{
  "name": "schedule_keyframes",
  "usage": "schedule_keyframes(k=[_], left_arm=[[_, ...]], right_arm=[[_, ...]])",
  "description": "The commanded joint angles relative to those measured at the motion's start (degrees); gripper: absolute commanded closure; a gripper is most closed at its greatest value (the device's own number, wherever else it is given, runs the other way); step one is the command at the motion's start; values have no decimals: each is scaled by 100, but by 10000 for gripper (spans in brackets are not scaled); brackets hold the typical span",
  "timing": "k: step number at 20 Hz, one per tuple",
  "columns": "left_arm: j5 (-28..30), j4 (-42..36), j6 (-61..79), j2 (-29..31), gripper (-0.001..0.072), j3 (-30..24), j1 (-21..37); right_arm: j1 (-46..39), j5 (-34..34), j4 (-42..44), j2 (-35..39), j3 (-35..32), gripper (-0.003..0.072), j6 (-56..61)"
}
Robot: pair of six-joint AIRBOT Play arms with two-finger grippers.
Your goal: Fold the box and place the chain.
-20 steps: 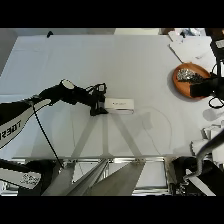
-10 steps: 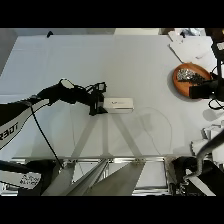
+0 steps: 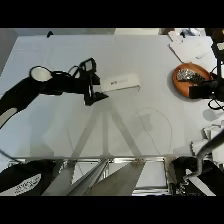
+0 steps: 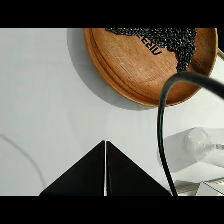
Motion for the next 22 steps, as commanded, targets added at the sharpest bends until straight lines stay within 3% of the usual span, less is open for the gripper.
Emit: schedule_keyframes(k=[1,5,8,10,16,22], left_arm=[[909,496,-1207,1134,705,7,-2],[1867,2540,-3748,2037,706,9,59],[1720,4256,-5521,2310,705,9,278],[1478,4883,-6161,2326,705,7,535],[1338,5045,-6835,2192,704,7,1862],[1305,5038,-7012,973,702,7,3093]], right_arm=[[-4,0,4,4,7,673,2],[-4,0,4,4,7,673,2],[-4,0,2,4,7,673,2],[-4,0,2,4,7,673,0],[-4,0,2,4,7,673,0],[-4,0,0,4,7,673,0]])
